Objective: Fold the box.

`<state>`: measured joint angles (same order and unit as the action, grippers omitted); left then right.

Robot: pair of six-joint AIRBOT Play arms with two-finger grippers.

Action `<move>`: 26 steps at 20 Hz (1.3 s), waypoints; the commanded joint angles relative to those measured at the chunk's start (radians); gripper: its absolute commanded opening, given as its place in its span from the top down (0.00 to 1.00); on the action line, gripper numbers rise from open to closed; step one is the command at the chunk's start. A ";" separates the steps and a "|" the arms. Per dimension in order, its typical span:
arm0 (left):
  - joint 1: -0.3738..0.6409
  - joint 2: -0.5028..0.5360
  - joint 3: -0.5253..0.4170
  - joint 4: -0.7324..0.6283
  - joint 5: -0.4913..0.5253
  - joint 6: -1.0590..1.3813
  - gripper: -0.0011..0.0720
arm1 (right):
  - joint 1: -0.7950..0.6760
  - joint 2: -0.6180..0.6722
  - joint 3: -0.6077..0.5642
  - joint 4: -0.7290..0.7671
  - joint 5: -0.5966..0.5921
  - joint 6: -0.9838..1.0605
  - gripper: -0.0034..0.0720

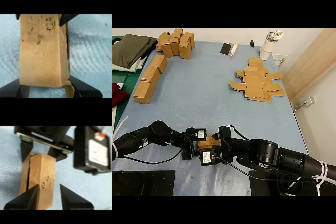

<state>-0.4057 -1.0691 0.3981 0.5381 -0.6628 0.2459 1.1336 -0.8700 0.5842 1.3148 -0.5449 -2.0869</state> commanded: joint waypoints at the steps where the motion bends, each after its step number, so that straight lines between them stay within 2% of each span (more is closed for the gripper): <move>1: 0.000 0.001 0.000 0.000 0.000 0.000 0.38 | 0.001 -0.002 0.008 -0.026 -0.010 0.023 0.50; 4: 0.000 0.001 0.000 0.000 0.000 0.000 0.38 | 0.001 -0.032 0.007 -0.024 -0.013 0.035 0.51; 5: 0.000 0.001 0.000 0.000 0.000 0.000 0.38 | 0.001 -0.045 0.007 -0.014 -0.013 0.041 0.61; 6: 0.000 0.001 0.000 0.000 0.000 0.000 0.38 | 0.001 -0.054 0.007 0.014 -0.013 0.040 0.63; 12: 0.000 0.001 0.000 0.000 0.000 0.000 0.38 | 0.034 -0.059 0.003 0.146 -0.044 0.037 0.63; 16: 0.000 0.001 0.000 0.000 0.000 0.000 0.38 | 0.031 -0.040 0.008 0.149 -0.058 0.055 0.62; 17: 0.000 0.001 0.000 0.000 0.000 0.000 0.38 | 0.031 -0.003 0.038 0.116 -0.091 0.128 0.55; 18: 0.000 0.001 0.000 0.000 0.000 0.000 0.38 | 0.031 0.042 0.076 0.085 -0.146 0.222 0.42; 20: 0.000 0.001 0.000 0.000 0.000 0.000 0.38 | 0.031 0.137 0.116 0.080 -0.266 0.470 0.42; 21: 0.000 0.001 0.000 0.000 0.000 0.000 0.38 | 0.031 0.183 0.101 0.121 -0.315 0.629 0.47; 22: 0.000 0.001 0.000 0.000 0.000 0.000 0.38 | 0.031 0.222 0.067 0.192 -0.333 0.775 0.66; 23: 0.000 0.001 0.000 0.000 0.000 0.000 0.38 | 0.031 0.262 0.006 0.277 -0.320 0.951 0.76; 24: 0.000 0.001 0.000 0.000 0.000 0.000 0.38 | 0.031 0.294 -0.061 0.358 -0.278 1.095 0.77; 25: 0.000 0.001 0.000 0.000 0.000 0.000 0.38 | 0.033 0.317 -0.141 0.455 -0.184 1.189 0.90; 26: 0.000 0.001 0.000 0.000 0.000 0.000 0.38 | 0.033 0.330 -0.219 0.552 -0.051 1.235 0.95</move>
<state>-0.4057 -1.0687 0.3981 0.5385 -0.6632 0.2462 1.1652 -0.6147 0.5144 1.6234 -0.7609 -1.2129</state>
